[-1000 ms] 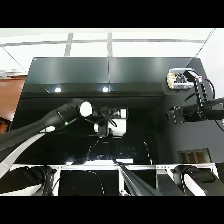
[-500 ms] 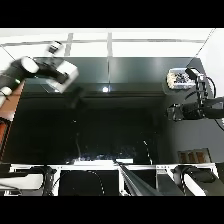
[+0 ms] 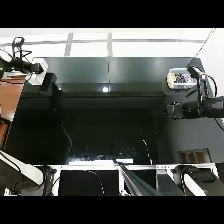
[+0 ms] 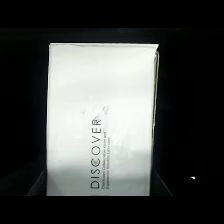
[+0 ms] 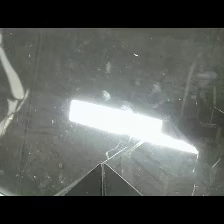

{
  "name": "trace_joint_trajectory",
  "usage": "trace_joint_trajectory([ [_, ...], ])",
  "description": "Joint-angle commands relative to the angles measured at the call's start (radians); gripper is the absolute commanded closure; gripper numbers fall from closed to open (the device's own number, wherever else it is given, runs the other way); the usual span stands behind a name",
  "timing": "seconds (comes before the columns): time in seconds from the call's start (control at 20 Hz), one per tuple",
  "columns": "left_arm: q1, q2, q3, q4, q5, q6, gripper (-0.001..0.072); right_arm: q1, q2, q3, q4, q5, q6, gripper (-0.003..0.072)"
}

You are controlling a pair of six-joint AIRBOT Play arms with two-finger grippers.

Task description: Fold the box and place the chain.

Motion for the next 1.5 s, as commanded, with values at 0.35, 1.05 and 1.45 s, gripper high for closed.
trace_joint_trajectory([
  [0.35,-0.019,0.031,0.341,-0.062,-0.293,-0.224,0.0065,0.000,-0.002,0.001,-0.015,-0.076,0.019,0.0667],
  [1.05,-0.403,1.277,-1.328,-0.153,0.185,-0.312,0.0681,0.023,-0.003,-0.294,-0.174,-0.639,-0.049,0.0667],
  [1.45,-0.350,1.560,-1.463,-0.125,0.217,-0.334,0.0677,0.024,-0.002,-0.294,-0.168,-0.612,-0.049,0.0667],
])
